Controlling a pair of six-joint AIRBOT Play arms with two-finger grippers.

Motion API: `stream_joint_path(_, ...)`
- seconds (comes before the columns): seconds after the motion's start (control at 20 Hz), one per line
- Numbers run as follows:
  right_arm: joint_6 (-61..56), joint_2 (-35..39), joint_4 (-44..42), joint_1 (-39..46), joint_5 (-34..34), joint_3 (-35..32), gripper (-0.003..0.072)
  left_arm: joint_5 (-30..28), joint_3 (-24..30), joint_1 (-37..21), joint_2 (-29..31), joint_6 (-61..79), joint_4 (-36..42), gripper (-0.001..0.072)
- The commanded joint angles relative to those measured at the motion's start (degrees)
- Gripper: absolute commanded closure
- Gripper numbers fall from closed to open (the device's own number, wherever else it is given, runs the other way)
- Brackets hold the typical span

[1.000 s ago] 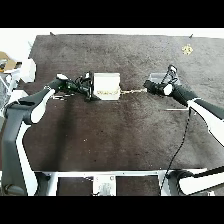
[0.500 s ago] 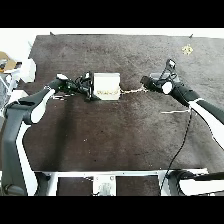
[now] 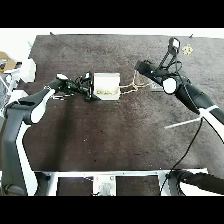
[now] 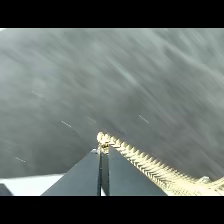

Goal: Fold the box and place the chain.

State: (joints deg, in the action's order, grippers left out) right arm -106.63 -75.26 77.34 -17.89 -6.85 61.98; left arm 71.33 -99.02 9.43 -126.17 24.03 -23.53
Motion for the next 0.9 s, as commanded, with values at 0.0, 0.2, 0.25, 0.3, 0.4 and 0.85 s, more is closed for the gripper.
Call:
stream_joint_path(0.0,0.52,4.17,0.9,-3.89,9.11,0.55,0.0684,0.0,0.02,0.0,-0.02,-0.02,0.0,0.0352)
stream_joint_path(0.2,0.55,4.46,3.21,-8.55,13.62,5.01,0.0684,0.0,0.02,0.0,-0.02,0.0,0.0,0.0352)
stream_joint_path(0.25,0.55,4.39,3.54,-9.49,13.79,5.97,0.0685,0.0,0.02,0.0,-0.02,0.0,0.0,0.0352)
stream_joint_path(0.3,0.55,4.22,3.89,-10.38,13.94,6.82,0.0684,0.0,0.02,0.0,-0.02,0.0,0.0,0.0352)
stream_joint_path(0.4,0.55,3.41,3.93,-12.13,15.82,8.04,0.0685,0.02,0.02,0.0,-0.02,0.0,0.0,0.0352)
stream_joint_path(0.85,0.52,-0.17,6.03,-16.39,18.53,12.98,0.0684,0.0,0.02,0.0,-0.02,0.0,0.0,0.0352)
